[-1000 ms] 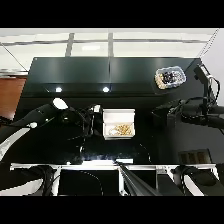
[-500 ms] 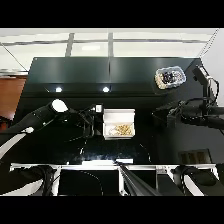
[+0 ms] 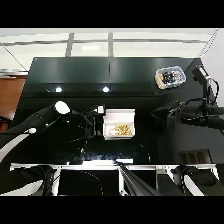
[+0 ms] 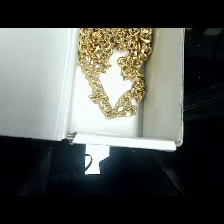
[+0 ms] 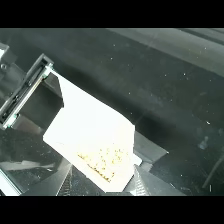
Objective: Fold the box and place the chain.
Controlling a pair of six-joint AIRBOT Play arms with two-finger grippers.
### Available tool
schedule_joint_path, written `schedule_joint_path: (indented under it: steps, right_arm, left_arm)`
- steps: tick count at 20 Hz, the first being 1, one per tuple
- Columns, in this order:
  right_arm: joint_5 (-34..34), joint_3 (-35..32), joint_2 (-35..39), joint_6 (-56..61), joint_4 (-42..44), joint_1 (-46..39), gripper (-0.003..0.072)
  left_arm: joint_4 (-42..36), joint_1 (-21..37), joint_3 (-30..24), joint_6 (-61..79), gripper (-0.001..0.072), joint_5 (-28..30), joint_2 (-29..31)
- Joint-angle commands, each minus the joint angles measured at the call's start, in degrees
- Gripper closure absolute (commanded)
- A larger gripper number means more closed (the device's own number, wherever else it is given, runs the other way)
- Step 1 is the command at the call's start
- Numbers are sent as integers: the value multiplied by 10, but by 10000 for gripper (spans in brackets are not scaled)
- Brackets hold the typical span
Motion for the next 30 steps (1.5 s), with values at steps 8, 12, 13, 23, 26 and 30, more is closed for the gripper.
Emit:
schedule_joint_path:
  steps: [8, 12, 13, 23, 26, 30]
  right_arm:
    - [0, 0, 0, 0, 0, 0, 235]
    - [0, 0, 0, 0, 0, 0, 235]
    - [0, 0, 0, 0, 0, 0, 235]
    - [1, 0, 0, 0, 0, 0, 235]
    - [2, 0, 0, 0, 0, 0, 235]
    - [7, 0, 0, 0, 0, 0, 235]
  left_arm:
    - [10, -42, 0, -16, 4, 34, -1]
    - [8, -42, 0, -30, 4, 35, -1]
    - [1, -42, 0, -30, 4, 37, -1]
    - [-3, -61, 1, -4, 4, 66, -1]
    - [-3, -69, 1, 3, 4, 82, -1]
    - [-3, -68, 1, 2, 6, 87, -1]
